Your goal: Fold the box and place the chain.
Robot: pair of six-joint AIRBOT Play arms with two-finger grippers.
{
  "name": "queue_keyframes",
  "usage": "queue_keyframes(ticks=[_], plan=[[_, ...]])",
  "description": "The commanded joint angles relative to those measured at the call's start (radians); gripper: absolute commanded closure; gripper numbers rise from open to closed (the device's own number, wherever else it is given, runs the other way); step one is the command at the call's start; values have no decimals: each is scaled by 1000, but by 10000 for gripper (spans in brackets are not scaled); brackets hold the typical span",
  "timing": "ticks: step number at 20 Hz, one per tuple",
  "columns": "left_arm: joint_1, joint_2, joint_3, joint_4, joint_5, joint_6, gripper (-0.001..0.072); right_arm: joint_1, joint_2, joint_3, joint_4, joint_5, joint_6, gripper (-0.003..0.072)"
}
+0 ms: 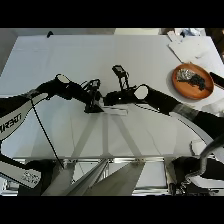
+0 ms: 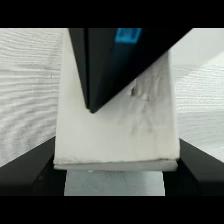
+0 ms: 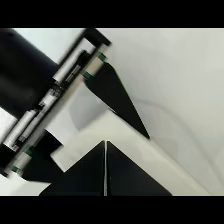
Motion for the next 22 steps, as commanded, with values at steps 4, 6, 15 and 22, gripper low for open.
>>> queue_keyframes(ticks=[4, 6, 15, 22], plan=[[0, 0, 0, 1, 0, 2, 313, 19, 70, -37, 74, -37, -2, 681], [0, 0, 0, 1, 0, 2, 313, 32, 70, -93, 114, -43, -1, 681], [0, 0, 0, 1, 0, 2, 313, 43, 70, -217, 148, -51, -2, 681], [0, 0, 0, 1, 0, 2, 313, 43, 109, -217, 185, -100, -44, 680]])
